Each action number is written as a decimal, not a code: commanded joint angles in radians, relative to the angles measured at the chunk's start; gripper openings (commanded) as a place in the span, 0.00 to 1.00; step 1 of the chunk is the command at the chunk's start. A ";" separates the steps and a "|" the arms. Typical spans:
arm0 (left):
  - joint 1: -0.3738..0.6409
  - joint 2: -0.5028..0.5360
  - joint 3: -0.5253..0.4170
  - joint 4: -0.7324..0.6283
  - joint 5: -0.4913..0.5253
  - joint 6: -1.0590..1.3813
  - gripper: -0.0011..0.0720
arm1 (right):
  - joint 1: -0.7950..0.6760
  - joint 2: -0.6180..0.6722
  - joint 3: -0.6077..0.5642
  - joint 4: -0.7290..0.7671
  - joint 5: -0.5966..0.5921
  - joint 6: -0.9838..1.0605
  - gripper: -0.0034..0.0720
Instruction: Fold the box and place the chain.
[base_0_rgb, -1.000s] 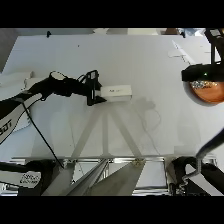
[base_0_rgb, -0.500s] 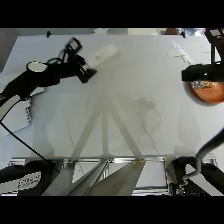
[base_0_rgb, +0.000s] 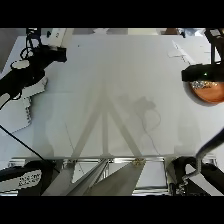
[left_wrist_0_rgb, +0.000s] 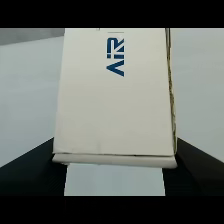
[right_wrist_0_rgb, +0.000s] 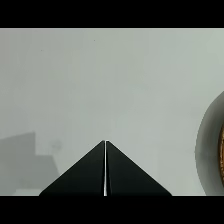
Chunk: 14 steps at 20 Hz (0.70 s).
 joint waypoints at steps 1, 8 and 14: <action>0.013 -0.051 0.000 -0.009 0.069 -0.086 0.01 | 0.000 0.001 0.001 0.000 0.000 0.000 0.06; -0.001 -0.085 -0.146 -0.008 0.107 -0.074 0.01 | 0.000 0.001 0.001 0.000 0.000 0.000 0.06; 0.000 -0.085 -0.249 -0.008 0.099 -0.051 0.01 | 0.000 0.001 0.001 0.000 0.000 0.000 0.06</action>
